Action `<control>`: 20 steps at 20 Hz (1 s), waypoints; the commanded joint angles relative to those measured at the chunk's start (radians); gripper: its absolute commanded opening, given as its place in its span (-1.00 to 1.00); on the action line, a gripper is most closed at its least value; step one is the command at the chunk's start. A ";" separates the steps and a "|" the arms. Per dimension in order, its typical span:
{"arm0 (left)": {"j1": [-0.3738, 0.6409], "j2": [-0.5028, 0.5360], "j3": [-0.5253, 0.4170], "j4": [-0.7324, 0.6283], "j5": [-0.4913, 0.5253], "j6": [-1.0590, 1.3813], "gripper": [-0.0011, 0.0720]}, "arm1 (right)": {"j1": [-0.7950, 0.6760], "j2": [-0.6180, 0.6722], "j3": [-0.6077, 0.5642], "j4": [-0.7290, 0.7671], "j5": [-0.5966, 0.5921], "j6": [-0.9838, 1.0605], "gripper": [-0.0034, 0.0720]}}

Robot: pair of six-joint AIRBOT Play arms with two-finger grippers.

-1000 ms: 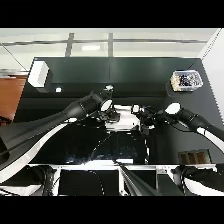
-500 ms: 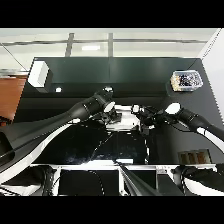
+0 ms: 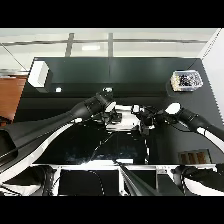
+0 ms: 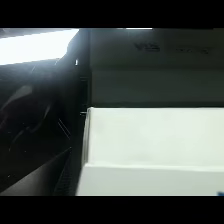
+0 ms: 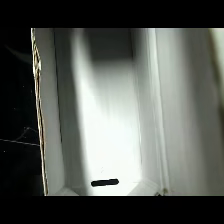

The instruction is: Fold the box and place the chain.

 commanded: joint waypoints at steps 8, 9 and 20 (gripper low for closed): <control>0.002 0.000 0.001 0.000 0.000 -0.015 -0.90 | 0.000 0.000 0.000 0.000 0.001 0.001 0.31; 0.002 0.000 0.001 0.001 -0.001 -0.015 -0.90 | 0.000 0.000 0.000 0.000 0.001 0.001 0.31; -0.004 0.012 0.000 0.031 0.002 -0.015 -0.90 | -0.001 0.076 0.000 -0.136 0.032 0.050 0.93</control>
